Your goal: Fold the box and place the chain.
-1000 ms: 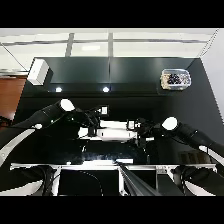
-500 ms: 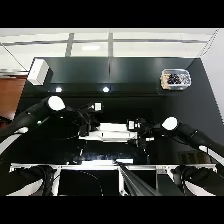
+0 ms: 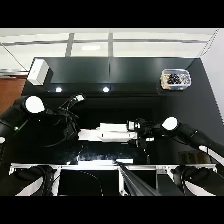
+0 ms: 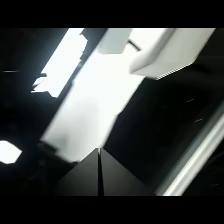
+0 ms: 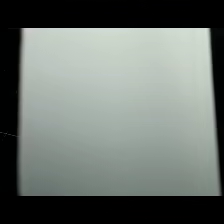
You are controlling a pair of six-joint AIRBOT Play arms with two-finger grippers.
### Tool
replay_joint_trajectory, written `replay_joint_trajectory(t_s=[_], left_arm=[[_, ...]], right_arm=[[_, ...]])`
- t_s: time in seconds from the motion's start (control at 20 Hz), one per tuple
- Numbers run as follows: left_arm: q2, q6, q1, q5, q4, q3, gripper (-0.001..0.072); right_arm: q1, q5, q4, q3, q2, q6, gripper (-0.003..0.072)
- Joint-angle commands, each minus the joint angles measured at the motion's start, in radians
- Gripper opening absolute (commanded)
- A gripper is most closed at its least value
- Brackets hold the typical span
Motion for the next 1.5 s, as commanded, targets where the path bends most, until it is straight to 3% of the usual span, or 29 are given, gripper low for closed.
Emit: replay_joint_trajectory(t_s=[0.0,0.15,0.3,0.4,0.5,0.75,1.0,1.15,1.45], left_arm=[[0.009,-0.030,0.008,0.008,-0.332,-0.080,0.0023],[-0.001,0.092,0.002,0.198,-0.564,-0.136,0.0023],[-0.073,0.190,-0.053,0.317,-0.710,-0.135,0.0024],[-0.133,0.282,-0.098,0.321,-0.849,-0.135,0.0023],[-0.174,0.333,-0.134,0.330,-0.900,-0.133,0.0023],[-0.183,0.341,-0.136,0.467,-0.902,-0.132,0.0023],[-0.186,0.374,-0.208,0.678,-0.841,-0.132,0.0023],[-0.214,0.368,-0.279,0.712,-0.697,-0.132,0.0023],[-0.232,0.365,-0.303,0.703,-0.681,-0.124,0.0023]], right_arm=[[0.001,0.000,0.000,0.000,0.000,0.002,0.0477],[0.001,0.000,0.000,0.000,0.000,0.002,0.0477],[0.001,0.000,0.000,0.000,0.000,0.002,0.0478],[0.001,0.000,0.000,0.000,0.000,0.002,0.0477],[0.001,0.000,0.000,0.000,0.000,0.002,0.0477],[0.001,0.000,0.000,0.000,0.000,0.002,0.0477],[0.001,0.000,0.000,0.000,0.000,0.002,0.0477],[0.001,0.000,0.000,0.000,0.000,0.002,0.0478],[0.001,-0.003,0.001,0.000,0.000,0.002,0.0478]])
